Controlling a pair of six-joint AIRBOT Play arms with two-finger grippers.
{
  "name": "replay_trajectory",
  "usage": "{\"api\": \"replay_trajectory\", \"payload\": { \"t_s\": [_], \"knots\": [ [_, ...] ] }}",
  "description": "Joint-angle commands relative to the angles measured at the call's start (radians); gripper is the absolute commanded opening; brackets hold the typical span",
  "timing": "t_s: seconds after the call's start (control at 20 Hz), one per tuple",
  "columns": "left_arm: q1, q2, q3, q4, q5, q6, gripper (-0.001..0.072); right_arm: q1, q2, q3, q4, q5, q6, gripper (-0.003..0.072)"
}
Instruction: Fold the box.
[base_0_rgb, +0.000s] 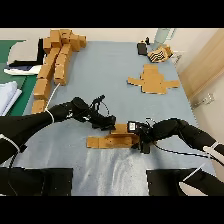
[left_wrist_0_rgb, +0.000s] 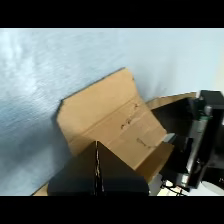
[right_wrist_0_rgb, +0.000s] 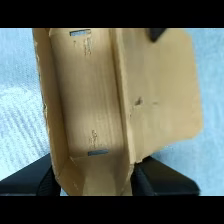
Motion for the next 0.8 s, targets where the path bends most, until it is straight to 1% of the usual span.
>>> {"api": "replay_trajectory", "payload": {
  "t_s": [0.0, 0.1, 0.2, 0.4, 0.5, 0.65, 0.7, 0.75],
  "knots": [
    [0.014, 0.034, 0.043, -0.013, -0.034, 0.087, 0.0015, 0.0, 0.0, 0.0, 0.0, 0.0, 0.0, 0.0511],
    [0.041, 0.1, 0.049, -0.011, -0.042, 0.128, 0.0015, 0.0, 0.0, 0.0, 0.0, 0.001, 0.0, 0.0511],
    [0.074, 0.178, 0.048, 0.007, -0.071, 0.223, 0.0015, 0.0, 0.0, 0.0, 0.0, 0.001, 0.0, 0.0512],
    [0.125, 0.318, 0.018, 0.038, -0.227, 0.528, 0.0014, 0.0, 0.0, 0.0, 0.0, 0.001, 0.0, 0.0511],
    [0.131, 0.373, -0.016, 0.048, -0.264, 0.608, 0.0014, 0.0, 0.0, 0.0, 0.0, 0.001, 0.0, 0.0511],
    [0.121, 0.452, -0.094, 0.141, -0.264, 0.7, 0.0014, 0.0, 0.0, 0.0, 0.0, 0.001, 0.0, 0.0511],
    [0.122, 0.47, -0.128, 0.146, -0.253, 0.75, 0.0014, 0.0, 0.0, 0.0, 0.0, 0.001, 0.0, 0.0511],
    [0.139, 0.484, -0.176, 0.113, -0.217, 0.833, 0.0014, 0.0, 0.0, 0.0, 0.0, 0.001, 0.0, 0.0511]
  ]
}}
